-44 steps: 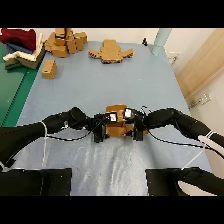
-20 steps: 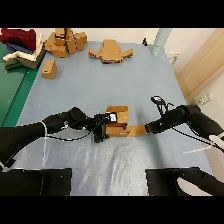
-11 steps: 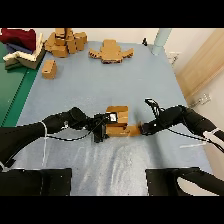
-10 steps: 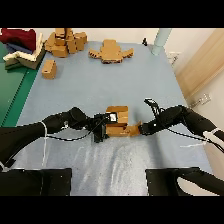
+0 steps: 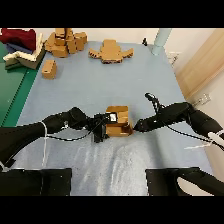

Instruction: Fold the box.

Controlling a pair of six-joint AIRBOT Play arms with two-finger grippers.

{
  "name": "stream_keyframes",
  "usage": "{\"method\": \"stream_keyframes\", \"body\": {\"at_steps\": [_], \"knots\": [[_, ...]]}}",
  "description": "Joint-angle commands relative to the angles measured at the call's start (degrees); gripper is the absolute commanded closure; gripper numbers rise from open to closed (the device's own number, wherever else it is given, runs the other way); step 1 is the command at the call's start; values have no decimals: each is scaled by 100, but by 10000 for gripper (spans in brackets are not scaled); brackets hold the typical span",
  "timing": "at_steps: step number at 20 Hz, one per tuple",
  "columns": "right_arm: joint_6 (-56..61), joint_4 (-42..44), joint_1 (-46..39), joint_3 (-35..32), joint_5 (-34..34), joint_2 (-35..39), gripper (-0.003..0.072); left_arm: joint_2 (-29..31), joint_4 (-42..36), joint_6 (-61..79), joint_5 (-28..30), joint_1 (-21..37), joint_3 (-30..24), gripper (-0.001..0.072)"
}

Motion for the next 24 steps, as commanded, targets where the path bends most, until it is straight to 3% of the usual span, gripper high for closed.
{"method": "stream_keyframes", "body": {"at_steps": [1, 5, 6, 7, 10, 15, 17, 21, 24], "knots": [[-20, 238, 66, 31, -144, 35, 304, -2, 2, 0, 2, -2, -2, 385], [-20, 243, 557, 31, 170, -50, 302, -2, 2, 0, 0, -2, -2, 385], [-20, 243, 645, 31, 243, -81, 284, -2, 0, 0, 2, -2, -2, 385], [7, 205, 730, 33, 323, -131, 208, -2, 2, 0, 2, -2, -2, 385], [278, 28, 931, 33, 601, -297, 187, -2, 0, 0, 2, -2, -2, 385], [2114, -1521, 1478, 367, 1067, -452, 187, -2, 2, 0, 2, -2, -2, 385], [2240, -1825, 1648, 566, 890, -457, 188, -2, 2, 0, 2, -2, -2, 385], [2236, -1572, 1690, 649, 90, -446, 185, -2, 2, 0, 2, -2, -2, 385], [2203, -1355, 1690, 651, -240, -380, 138, -2, 2, 0, 2, -2, -2, 385]]}}
